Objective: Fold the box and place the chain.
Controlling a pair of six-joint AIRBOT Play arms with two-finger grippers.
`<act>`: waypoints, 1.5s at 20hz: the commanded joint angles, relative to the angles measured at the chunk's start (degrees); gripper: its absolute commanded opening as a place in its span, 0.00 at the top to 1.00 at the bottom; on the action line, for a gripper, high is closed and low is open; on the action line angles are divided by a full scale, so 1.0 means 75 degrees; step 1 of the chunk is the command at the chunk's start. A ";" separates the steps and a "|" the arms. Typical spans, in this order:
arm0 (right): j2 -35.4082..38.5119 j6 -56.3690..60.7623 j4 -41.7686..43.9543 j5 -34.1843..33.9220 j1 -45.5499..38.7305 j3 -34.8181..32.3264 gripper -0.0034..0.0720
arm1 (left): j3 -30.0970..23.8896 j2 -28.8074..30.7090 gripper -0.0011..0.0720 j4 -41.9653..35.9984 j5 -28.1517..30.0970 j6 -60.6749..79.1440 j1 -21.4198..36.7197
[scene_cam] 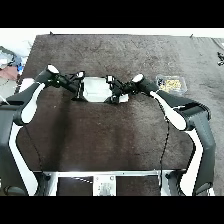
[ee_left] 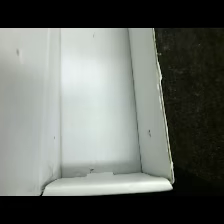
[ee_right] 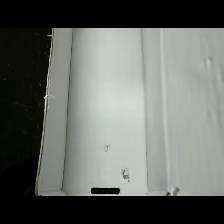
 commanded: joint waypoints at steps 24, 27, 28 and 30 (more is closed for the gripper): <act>0.0000 0.0003 0.0003 -0.0009 0.0000 0.0000 0.33 | 0.0000 -0.0143 0.00 -0.0431 0.0341 0.0017 -0.0131; 0.0003 0.0003 0.0003 -0.0009 0.0000 0.0000 0.33 | 0.0000 -0.0143 0.13 -0.0393 0.0277 0.0009 -0.0125; 0.0003 0.0003 0.0003 -0.0009 0.0000 0.0000 0.33 | 0.0000 -0.0143 0.15 -0.0393 0.0280 -0.0003 -0.0125; 0.0003 0.0003 0.0003 -0.0009 0.0000 0.0000 0.33 | 0.0000 -0.0143 0.15 -0.0385 0.0277 -0.0044 -0.0125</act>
